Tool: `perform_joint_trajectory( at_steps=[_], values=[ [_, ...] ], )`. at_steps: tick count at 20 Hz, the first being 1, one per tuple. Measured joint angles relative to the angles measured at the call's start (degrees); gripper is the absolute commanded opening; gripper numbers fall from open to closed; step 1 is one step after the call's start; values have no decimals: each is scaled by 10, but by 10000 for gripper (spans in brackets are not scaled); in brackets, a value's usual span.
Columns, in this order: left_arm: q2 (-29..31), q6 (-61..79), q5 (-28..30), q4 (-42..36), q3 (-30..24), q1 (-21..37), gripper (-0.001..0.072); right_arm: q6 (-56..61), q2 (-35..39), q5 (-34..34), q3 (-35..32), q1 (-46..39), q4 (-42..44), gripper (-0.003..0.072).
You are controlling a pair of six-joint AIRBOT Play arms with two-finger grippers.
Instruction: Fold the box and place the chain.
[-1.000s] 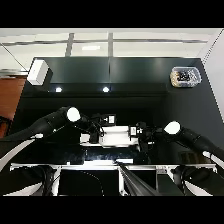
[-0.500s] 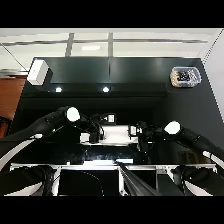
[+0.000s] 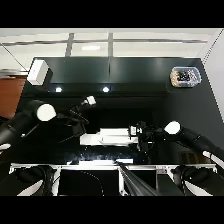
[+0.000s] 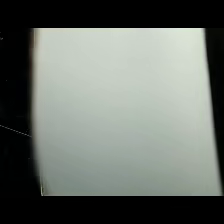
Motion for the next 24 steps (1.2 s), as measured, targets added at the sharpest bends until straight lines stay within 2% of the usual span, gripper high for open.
perform_joint_trajectory(
  at_steps=[3,5,7,10,14,17,24],
  values=[
    [34,-70,-54,-44,-12,16,23,0,0,0,0,0,0,530],
    [43,-90,-62,-128,-36,10,24,0,0,0,0,0,0,529],
    [44,-87,-41,-222,-68,-6,24,0,0,0,0,0,0,529],
    [35,-43,53,-372,-116,-35,24,0,0,0,0,0,0,529],
    [12,36,237,-527,-148,-63,24,1,0,-1,0,0,0,529],
    [-16,83,310,-574,-155,-75,24,3,0,-2,0,0,0,529],
    [-74,142,299,-552,-157,-107,23,3,0,-3,0,0,0,529]
  ],
)
